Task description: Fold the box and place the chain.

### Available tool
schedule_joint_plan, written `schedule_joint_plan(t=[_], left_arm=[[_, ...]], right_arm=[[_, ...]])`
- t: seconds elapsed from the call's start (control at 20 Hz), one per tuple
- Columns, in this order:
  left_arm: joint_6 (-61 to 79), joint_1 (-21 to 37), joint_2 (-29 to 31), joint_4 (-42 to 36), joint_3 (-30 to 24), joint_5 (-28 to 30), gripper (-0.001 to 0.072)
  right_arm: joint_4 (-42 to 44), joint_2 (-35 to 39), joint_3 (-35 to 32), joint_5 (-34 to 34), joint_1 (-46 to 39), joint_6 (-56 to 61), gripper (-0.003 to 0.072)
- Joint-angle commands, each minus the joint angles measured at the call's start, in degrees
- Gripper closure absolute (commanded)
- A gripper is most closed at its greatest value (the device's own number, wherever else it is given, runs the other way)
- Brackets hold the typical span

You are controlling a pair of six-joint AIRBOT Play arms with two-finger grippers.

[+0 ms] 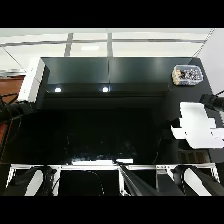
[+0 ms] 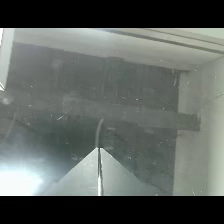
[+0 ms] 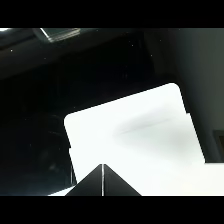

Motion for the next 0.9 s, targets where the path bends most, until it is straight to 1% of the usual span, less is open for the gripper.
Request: schedule_joint_plan(t=[0.0, 0.1, 0.15, 0.25, 0.35, 0.4, 0.45, 0.5, 0.55, 0.6, 0.65, 0.7, 0.75, 0.8, 0.85], left_arm=[[0.0, 0.0, -1.6, -2.4, 0.0, -0.3, 0.0684], [0.2, 0.0, -2.8, -6.1, 0.0, 0.0, 0.0684], [0.2, 0.0, -3.4, -7.3, 0.0, 0.5, 0.0684], [0.9, -0.7, -5.2, -8.1, 0.0, 1.3, 0.0684], [6.5, -4.0, -7.4, -9.2, 0.0, 2.3, 0.0684], [8.7, -6.7, -8.6, -9.8, 0.0, 3.8, 0.065], [9.2, -9.8, -9.6, -10.0, 0.0, 6.5, 0.0459], [9.1, -13.3, -10.8, -10.0, 0.0, 10.0, 0.0013], [9.0, -16.6, -11.7, -9.9, 0.2, 12.7, 0.0], [9.0, -19.5, -12.7, -9.2, 0.6, 14.3, 0.0], [8.8, -21.5, -13.6, -8.8, 1.0, 15.0, 0.0], [7.9, -22.8, -14.3, -8.3, 1.4, 14.9, 0.0], [5.9, -23.3, -14.8, -7.6, 1.5, 14.7, 0.0], [3.6, -23.2, -15.0, -6.2, 1.5, 14.2, 0.0001], [1.6, -23.2, -15.0, -4.3, 1.6, 13.4, 0.0002]], right_arm=[[-0.3, 0.0, 0.0, -11.4, -0.4, 0.0, 0.0681], [-0.3, 0.0, 0.0, -17.2, -0.4, 0.0, 0.0681], [0.4, 0.0, 0.0, -18.7, -0.4, 0.7, 0.0681], [5.2, 0.0, 0.0, -20.5, -0.4, 0.9, 0.0681], [10.3, 0.0, 0.0, -23.4, -0.4, 0.9, 0.0681], [13.0, 0.0, 0.0, -24.0, -0.4, 0.9, 0.0681], [15.6, -0.1, 0.0, -24.0, -0.2, 0.9, 0.0642], [16.2, -0.4, 0.0, -23.3, 0.2, 0.6, 0.0181], [15.9, -0.9, 0.0, -21.2, 0.6, -1.7, -0.0034], [15.0, -1.9, 0.3, -15.9, 0.7, -5.0, -0.0034], [12.5, -3.1, 1.2, -10.4, 0.7, -5.9, -0.0034], [6.0, -4.5, 3.0, -5.7, -0.1, -4.3, -0.0034], [-2.3, -5.9, 5.5, -2.6, -1.9, 0.2, -0.0034], [-11.9, -7.9, 8.8, 0.1, -5.1, 5.6, -0.0034], [-19.7, -10.4, 12.8, 3.6, -9.9, 9.2, -0.0034]])
